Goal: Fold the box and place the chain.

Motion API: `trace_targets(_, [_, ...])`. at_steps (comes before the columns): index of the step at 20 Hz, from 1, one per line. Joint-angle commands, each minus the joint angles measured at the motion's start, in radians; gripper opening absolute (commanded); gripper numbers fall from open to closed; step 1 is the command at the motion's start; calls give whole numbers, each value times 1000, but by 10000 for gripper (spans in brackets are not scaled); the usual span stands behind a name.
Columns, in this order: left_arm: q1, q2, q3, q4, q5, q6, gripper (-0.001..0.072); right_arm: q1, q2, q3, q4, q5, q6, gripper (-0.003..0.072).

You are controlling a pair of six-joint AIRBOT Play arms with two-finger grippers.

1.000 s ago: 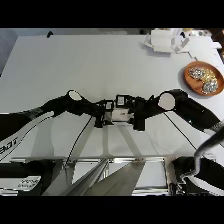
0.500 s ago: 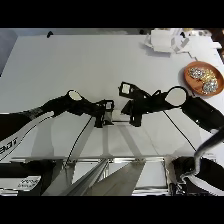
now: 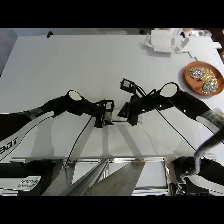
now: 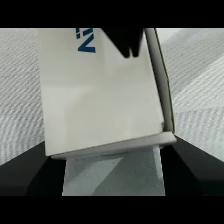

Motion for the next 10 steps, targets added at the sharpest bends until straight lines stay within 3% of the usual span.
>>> trace_targets(1, [1,0,1,0,0,0,207,-2,-18,-5,-21,19,-6,16])
trace_targets(10, [1,0,1,0,1,0,207,-2,-26,-45,-58,1,-6,16])
